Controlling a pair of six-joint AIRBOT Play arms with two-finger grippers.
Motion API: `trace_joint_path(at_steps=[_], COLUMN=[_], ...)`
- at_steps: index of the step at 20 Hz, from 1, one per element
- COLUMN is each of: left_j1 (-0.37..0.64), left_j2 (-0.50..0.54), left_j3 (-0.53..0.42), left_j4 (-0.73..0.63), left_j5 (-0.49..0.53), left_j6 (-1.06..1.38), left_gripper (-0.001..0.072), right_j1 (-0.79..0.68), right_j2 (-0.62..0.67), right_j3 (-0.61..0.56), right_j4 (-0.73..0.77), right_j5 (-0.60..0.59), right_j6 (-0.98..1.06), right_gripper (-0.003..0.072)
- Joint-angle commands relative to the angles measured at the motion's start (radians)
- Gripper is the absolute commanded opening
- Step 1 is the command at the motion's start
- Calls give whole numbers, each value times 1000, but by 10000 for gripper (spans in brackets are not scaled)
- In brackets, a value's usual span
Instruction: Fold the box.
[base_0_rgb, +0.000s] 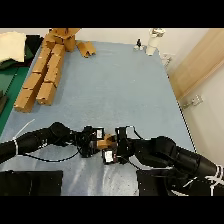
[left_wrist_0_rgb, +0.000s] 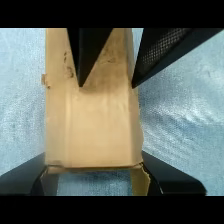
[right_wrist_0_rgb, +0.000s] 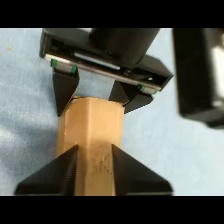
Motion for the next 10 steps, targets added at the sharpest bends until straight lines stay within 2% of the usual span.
trace_joint_path(at_steps=[1,2,10], left_j1=[0,0,0], left_j2=[0,0,0], left_j3=[0,0,0], left_j4=[1,1,1], left_j5=[-2,-2,-2], left_j6=[2,2,2], left_gripper=[590,590,590], right_j1=[3,3,4], right_j2=[37,41,7], right_j3=[2,2,-2], right_j4=[-11,-19,-24], right_j5=[0,-1,-13], right_j6=[1,1,2], right_gripper=[257,213,194])
